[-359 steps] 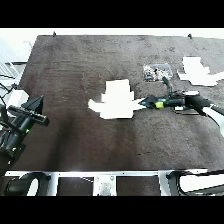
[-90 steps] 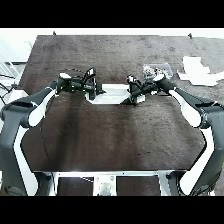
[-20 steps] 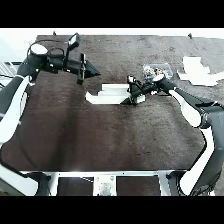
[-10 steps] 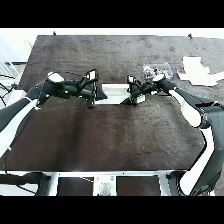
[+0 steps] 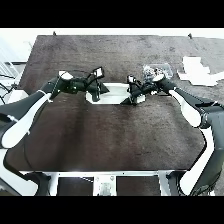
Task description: Fold the box and place the chain.
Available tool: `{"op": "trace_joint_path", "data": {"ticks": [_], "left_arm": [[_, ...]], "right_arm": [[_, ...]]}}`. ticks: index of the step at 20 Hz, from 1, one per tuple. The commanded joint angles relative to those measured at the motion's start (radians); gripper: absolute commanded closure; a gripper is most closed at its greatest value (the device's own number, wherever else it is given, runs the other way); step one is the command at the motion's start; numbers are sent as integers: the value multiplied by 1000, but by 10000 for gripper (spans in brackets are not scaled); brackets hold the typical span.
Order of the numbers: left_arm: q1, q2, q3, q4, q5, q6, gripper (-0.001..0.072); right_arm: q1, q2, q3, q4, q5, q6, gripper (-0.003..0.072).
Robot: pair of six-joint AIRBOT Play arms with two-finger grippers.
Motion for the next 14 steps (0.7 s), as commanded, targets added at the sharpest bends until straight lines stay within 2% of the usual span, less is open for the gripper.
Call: {"op": "trace_joint_path", "data": {"ticks": [1,4,14], "left_arm": [[27,-68,123,7,33,-38,697],[37,-84,146,6,76,-45,694],[13,-173,146,6,103,-77,693]], "right_arm": [[1,-1,0,0,0,0,151],[1,-1,0,0,0,0,151],[1,-1,0,0,0,0,151]]}}
